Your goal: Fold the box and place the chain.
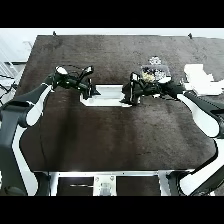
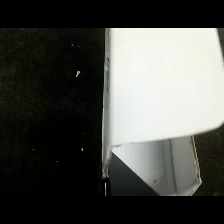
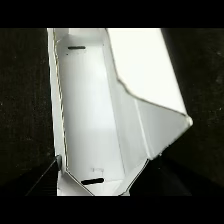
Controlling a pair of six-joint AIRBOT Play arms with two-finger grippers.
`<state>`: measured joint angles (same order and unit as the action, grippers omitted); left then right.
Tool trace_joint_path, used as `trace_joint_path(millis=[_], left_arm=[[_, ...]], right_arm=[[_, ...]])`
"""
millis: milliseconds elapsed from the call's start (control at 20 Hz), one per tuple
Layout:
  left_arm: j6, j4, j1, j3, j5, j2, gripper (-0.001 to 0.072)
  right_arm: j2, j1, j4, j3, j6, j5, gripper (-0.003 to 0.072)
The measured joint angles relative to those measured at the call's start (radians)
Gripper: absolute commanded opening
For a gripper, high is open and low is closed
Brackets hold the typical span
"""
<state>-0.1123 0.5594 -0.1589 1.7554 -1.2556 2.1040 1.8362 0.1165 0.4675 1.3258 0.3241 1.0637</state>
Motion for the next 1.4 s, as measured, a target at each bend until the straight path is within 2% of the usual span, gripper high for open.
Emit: trace_joint_path(millis=[450,1400], left_arm=[[0.0,0.0,0.0,0.0,0.0,0.0,0.0018],[0.0,0.0,0.0,0.0,0.0,0.0,0.0019]], right_arm=[[0.145,0.008,0.091,0.182,-0.05,0.116,0.071],[0.192,0.035,0.082,0.207,-0.055,0.122,0.069]])
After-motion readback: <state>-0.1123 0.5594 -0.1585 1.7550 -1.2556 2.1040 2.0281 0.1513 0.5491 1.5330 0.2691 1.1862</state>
